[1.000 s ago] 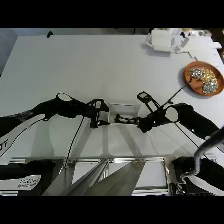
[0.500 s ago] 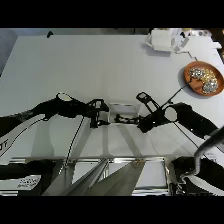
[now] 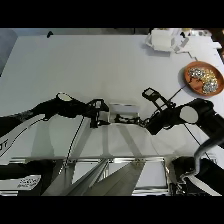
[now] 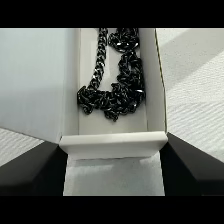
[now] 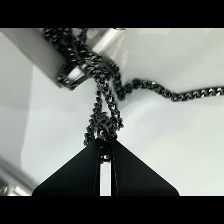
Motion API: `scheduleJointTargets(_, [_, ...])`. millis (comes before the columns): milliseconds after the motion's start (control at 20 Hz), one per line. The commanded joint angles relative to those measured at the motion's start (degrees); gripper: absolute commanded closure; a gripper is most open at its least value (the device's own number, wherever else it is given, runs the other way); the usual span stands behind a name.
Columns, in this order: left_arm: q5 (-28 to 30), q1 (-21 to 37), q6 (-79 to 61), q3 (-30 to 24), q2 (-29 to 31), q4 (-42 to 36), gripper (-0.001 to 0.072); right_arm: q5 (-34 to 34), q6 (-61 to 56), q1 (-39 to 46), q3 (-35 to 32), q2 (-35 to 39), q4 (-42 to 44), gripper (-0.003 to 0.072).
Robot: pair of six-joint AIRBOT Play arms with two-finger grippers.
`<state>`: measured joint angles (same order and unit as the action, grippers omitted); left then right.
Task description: Fold the box and place the chain.
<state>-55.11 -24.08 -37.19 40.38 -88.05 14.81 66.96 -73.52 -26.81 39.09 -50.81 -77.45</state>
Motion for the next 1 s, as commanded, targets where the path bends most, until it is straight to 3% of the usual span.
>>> scheduleJointTargets(0, [0.0, 0.0, 0.0, 0.0, 0.0, 0.0, 0.0691, 9.6, -0.2, 0.0, 6.8, 1.6, 1.9, 0.0667])
scheduleJointTargets(350, [0.0, 0.0, 0.0, 0.0, 0.0, 0.0, 0.0691, 9.9, 0.5, 0.0, 18.2, 1.6, 15.5, 0.0667])
scheduleJointTargets(750, [0.0, 0.0, 0.0, 0.0, 0.0, 0.0, 0.0691, -6.4, 8.7, -0.1, 19.2, 1.4, 31.6, 0.0667])
scheduleJointTargets(950, [0.0, 0.0, 0.0, 0.0, 0.0, 0.0, 0.0691, -10.9, 10.4, -3.2, 19.2, -1.5, 32.1, 0.0667])
